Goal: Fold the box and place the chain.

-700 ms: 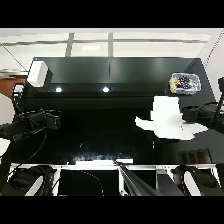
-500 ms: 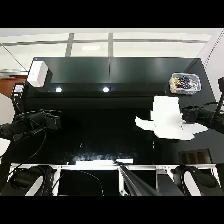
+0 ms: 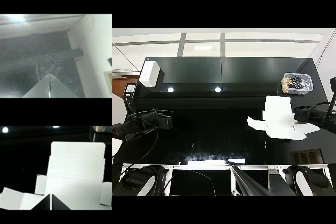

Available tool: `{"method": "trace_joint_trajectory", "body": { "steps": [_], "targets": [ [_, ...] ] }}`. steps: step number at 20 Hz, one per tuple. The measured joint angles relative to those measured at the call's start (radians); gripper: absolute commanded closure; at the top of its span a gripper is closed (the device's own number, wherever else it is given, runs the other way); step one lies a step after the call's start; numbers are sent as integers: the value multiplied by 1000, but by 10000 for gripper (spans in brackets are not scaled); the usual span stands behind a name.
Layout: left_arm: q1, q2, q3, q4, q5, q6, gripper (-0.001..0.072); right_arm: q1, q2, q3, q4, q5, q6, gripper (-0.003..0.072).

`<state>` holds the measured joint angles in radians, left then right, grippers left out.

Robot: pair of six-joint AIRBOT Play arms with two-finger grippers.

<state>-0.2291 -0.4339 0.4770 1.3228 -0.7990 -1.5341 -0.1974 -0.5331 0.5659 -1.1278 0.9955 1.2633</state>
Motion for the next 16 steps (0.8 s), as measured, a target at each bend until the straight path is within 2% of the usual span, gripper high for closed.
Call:
{"method": "trace_joint_trajectory", "body": {
  "steps": [5, 6, 8, 16],
  "targets": [
    [0, 0, 0, -50, 114, -1, 674, 0, -3, 0, 5, -195, -2, 642],
    [0, -2, 0, -58, 127, -1, 549, 0, -4, 0, 9, -224, -2, 642],
    [0, -10, 0, -71, 140, 0, -5, 0, -4, 0, 16, -269, -3, 642],
    [-2, -122, -1, -154, 138, -7, 5, 0, -8, 0, 39, -357, -3, 641]
  ]
}}
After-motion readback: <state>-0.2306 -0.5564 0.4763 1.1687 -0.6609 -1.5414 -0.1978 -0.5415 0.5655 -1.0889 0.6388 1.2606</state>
